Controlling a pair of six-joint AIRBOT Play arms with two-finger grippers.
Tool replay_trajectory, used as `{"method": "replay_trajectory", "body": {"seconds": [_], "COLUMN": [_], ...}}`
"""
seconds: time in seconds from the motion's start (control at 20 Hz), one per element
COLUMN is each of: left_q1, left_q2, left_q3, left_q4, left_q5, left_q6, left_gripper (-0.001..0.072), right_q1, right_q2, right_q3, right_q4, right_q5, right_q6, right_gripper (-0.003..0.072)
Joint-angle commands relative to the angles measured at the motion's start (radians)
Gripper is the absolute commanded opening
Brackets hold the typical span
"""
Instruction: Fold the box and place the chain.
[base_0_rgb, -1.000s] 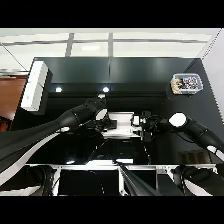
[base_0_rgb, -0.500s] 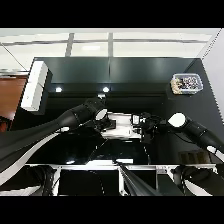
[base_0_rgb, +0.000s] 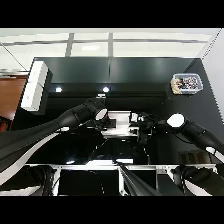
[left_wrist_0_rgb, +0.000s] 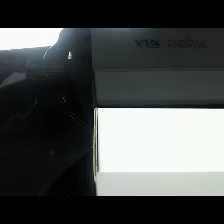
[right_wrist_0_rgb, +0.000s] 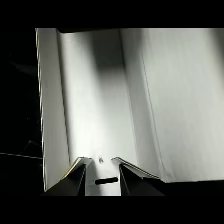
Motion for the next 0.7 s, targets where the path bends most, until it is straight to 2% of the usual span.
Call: {"method": "replay_trajectory", "body": {"seconds": [0.0,0.1,0.2,0.25,0.3,0.35,0.4,0.45,0.5,0.55,0.6,0.65], "left_q1": [0.000,0.000,0.000,0.000,0.000,0.000,0.000,0.000,0.000,0.000,0.000,0.000], "left_q2": [0.000,0.000,0.000,0.000,0.000,0.000,0.000,0.000,0.000,0.000,0.000,0.000], "left_q3": [0.000,0.000,0.000,0.000,0.000,0.000,0.000,0.000,0.000,0.000,0.000,0.000], "left_q4": [0.000,0.000,0.000,0.000,0.000,0.000,0.000,0.000,0.000,0.000,0.000,0.000], "left_q5": [-0.005,-0.005,-0.005,-0.005,-0.005,-0.005,-0.005,-0.005,-0.005,-0.005,-0.005,-0.005], "left_q6": [0.002,0.002,0.002,0.002,0.002,0.002,0.002,0.002,0.002,0.002,0.002,0.002], "left_gripper": [0.0027,0.0026,0.0027,0.0027,0.0026,0.0027,0.0027,0.0027,0.0027,0.0027,0.0027,0.0027], "right_q1": [0.001,0.002,0.002,0.002,0.002,0.003,0.003,0.002,0.003,0.002,0.002,0.002], "right_q2": [0.000,-0.002,-0.011,-0.021,-0.032,-0.040,-0.046,-0.046,-0.047,-0.046,-0.046,-0.046], "right_q3": [0.000,0.000,0.000,0.000,0.000,0.000,0.000,0.000,0.000,0.000,0.000,0.000], "right_q4": [-0.003,0.002,0.014,0.036,0.061,0.073,0.071,0.071,0.074,0.080,0.078,0.077], "right_q5": [-0.005,-0.005,-0.002,-0.002,-0.003,-0.003,-0.002,0.002,0.001,0.001,0.002,0.003], "right_q6": [0.011,0.011,0.011,0.011,0.011,0.011,0.011,0.017,0.019,0.020,0.024,0.040], "right_gripper": [0.0268,0.0267,0.0220,0.0237,0.0398,0.0436,0.0366,0.0128,0.0215,0.0370,0.0302,0.0090]}}
